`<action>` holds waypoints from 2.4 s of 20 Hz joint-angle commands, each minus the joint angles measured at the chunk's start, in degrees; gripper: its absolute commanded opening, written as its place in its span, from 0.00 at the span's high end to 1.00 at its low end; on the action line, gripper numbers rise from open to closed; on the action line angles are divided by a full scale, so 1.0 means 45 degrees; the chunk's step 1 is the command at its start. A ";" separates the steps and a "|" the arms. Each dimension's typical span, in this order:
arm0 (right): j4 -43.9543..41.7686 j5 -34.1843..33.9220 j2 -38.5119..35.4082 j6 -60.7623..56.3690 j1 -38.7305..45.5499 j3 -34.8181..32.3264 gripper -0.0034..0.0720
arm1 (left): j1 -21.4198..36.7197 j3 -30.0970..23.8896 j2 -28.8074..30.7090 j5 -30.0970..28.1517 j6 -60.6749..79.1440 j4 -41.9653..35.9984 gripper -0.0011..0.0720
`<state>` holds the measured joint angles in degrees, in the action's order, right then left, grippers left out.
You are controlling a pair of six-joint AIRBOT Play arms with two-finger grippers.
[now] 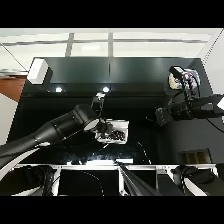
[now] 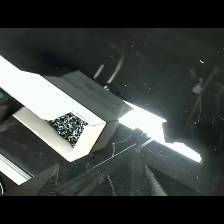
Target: Fold the box and place the chain.
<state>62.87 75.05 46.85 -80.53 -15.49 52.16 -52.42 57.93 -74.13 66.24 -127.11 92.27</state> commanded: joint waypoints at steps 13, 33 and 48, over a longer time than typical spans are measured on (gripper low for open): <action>0.1753 0.0024 -0.0024 -0.1064 0.0053 -0.0049 0.12 | 0.9947 -0.5255 0.4027 0.2074 2.0507 -1.0608 0.14; 0.1758 -0.0068 -0.0024 -0.0651 0.0053 -0.0049 0.12 | 0.7757 -0.4809 -0.0612 -0.0699 3.2164 -1.1735 0.02; 0.1758 -0.0170 -0.0024 -0.0651 0.0053 -0.0049 0.12 | 0.7582 -0.4813 -0.0549 -0.1394 3.2266 -1.2886 0.01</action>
<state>70.81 74.30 46.78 -83.40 -15.27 51.96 -17.80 36.23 -76.60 60.60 18.04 34.26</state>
